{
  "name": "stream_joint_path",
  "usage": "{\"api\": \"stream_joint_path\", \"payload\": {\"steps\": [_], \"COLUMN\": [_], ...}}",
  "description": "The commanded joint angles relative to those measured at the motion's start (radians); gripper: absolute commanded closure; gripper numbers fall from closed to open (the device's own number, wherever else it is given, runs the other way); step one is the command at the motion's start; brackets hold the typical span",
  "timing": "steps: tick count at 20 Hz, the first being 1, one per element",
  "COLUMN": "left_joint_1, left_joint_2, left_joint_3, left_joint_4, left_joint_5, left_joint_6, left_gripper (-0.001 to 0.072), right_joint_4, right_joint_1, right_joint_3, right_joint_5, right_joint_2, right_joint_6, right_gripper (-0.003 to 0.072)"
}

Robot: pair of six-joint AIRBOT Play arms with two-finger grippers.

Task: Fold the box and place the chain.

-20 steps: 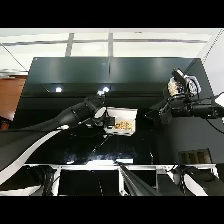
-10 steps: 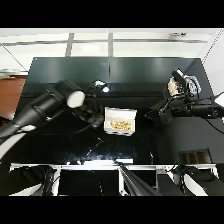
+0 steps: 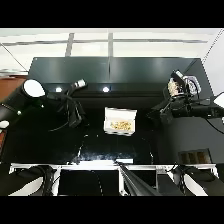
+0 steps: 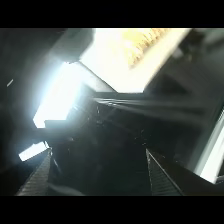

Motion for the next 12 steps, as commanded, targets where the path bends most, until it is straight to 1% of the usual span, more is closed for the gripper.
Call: {"api": "stream_joint_path", "payload": {"steps": [1,2,4,5,7,9,12], "left_joint_1": [0.021,0.021,0.020,0.018,0.019,0.016,-0.002], "left_joint_2": [-0.026,-0.043,-0.084,-0.101,-0.146,-0.198,-0.240], "left_joint_3": [-0.151,-0.167,-0.171,-0.171,-0.167,-0.158,-0.135], "left_joint_4": [-0.158,-0.184,-0.207,-0.228,-0.311,-0.375,-0.375], "left_joint_5": [0.150,0.163,0.144,0.126,0.100,0.098,0.101], "left_joint_6": [0.546,0.587,0.661,0.740,0.914,0.922,0.898], "left_gripper": [0.0049,0.0031,-0.0002,-0.0006,-0.0007,-0.0008,-0.0009], "right_joint_4": [-0.004,-0.004,-0.005,-0.005,-0.005,-0.005,-0.021], "right_joint_1": [-0.001,-0.001,-0.001,0.000,-0.001,-0.001,-0.001], "right_joint_3": [0.000,0.000,0.000,0.000,0.000,0.000,0.000], "right_joint_5": [-0.025,-0.025,-0.028,-0.036,-0.058,-0.071,-0.074], "right_joint_2": [0.001,0.001,0.001,0.001,0.001,0.001,0.001], "right_joint_6": [0.013,0.016,0.016,0.020,0.035,0.034,0.034], "right_gripper": [-0.0014,-0.0014,-0.0014,-0.0014,-0.0014,-0.0014,-0.0014]}}
